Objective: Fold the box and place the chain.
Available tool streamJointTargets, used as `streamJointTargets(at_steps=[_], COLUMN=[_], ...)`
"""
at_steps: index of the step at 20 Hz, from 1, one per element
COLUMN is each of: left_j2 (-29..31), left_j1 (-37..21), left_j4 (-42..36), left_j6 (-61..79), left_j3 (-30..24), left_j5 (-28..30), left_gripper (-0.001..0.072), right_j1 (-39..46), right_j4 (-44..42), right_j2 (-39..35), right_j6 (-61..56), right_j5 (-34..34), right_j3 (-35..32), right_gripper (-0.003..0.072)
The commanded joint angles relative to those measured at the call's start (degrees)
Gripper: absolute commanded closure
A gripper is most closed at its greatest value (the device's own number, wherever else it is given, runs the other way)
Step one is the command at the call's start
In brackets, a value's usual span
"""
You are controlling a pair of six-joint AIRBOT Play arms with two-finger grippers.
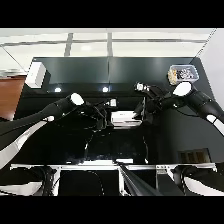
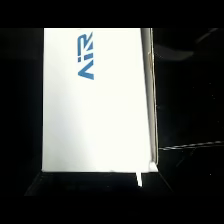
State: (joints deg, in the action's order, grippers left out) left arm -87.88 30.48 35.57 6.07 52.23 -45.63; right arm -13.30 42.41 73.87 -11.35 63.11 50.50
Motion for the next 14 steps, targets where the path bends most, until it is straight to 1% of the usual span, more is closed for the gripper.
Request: streamJointTargets(at_steps=[1, 7, 10, 11, 12, 14], left_j2=[-0.04, -0.04, -0.04, -0.04, -0.04, -0.04], left_j1=[0.02, 0.02, 0.02, 0.02, 0.02, 0.02], left_j4=[0.02, 0.02, 0.02, 0.02, 0.0, 0.02], left_j6=[-0.04, -0.04, -0.04, -0.04, -0.04, -0.04], left_j3=[0.02, 0.02, 0.02, 0.02, 0.02, 0.02], left_j5=[-0.04, -0.02, -0.02, -0.04, -0.04, -0.02], left_gripper=[0.0324, 0.0324, 0.0324, 0.0323, 0.0324, 0.0323], right_j1=[-0.04, -0.04, -0.04, -0.04, -0.04, -0.04], right_j4=[0.04, 0.09, 1.64, 1.64, 1.6, 1.6], right_j2=[0.04, 0.04, 0.04, 0.04, 0.04, 0.04], right_j6=[-0.17, -0.17, -0.24, -0.35, -0.42, -0.42], right_j5=[-0.59, -0.35, -0.17, -0.13, -0.15, -0.17], right_j3=[-0.57, -0.61, -0.63, -0.63, -0.63, -0.63], right_gripper=[0.0388, 0.0389, 0.0386, 0.0369, 0.0306, 0.0308])
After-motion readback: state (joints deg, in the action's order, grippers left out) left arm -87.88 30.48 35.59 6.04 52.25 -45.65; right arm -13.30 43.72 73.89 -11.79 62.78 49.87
